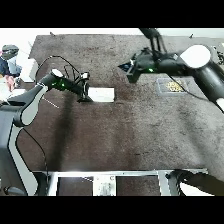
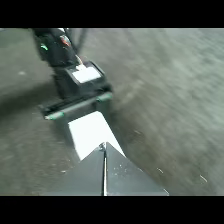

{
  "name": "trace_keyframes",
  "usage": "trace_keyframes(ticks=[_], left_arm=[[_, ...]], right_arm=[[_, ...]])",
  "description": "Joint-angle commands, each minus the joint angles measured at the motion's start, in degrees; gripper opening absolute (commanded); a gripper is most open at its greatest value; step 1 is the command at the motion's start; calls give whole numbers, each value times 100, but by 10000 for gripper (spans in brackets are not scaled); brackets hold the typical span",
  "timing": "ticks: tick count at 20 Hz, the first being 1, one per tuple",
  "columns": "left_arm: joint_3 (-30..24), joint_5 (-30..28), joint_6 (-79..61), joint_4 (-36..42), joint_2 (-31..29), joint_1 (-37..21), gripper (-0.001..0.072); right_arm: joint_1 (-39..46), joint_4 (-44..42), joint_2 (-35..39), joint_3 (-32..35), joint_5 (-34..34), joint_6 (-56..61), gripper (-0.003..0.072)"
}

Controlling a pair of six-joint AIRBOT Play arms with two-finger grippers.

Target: Fold the box and place the chain.

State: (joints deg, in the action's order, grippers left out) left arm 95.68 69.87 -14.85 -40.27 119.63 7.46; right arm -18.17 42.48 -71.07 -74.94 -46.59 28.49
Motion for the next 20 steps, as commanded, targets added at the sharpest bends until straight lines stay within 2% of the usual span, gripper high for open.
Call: trace_keyframes(ticks=[1,4,7,10,11,14,16,20], left_arm=[[0,-4,-7,4,2,-7,344],[2,-4,-9,61,2,-7,344],[2,11,-7,61,2,-7,344],[0,9,-2,76,2,-7,327],[2,48,50,85,0,-7,24],[4,138,48,179,-20,-7,12],[192,179,188,170,-24,-20,11],[1108,184,1115,184,-24,-190,10]], right_arm=[[-2,560,1224,1893,1764,286,8],[-4,551,1912,3379,3320,286,9],[-4,551,2118,4251,4323,284,9],[-9,555,2105,4500,4406,282,9],[-9,555,2107,4503,4409,282,9],[-9,557,2107,4503,4417,280,9],[-9,555,2107,4503,4544,282,9],[-9,555,2107,4503,4854,282,9]])
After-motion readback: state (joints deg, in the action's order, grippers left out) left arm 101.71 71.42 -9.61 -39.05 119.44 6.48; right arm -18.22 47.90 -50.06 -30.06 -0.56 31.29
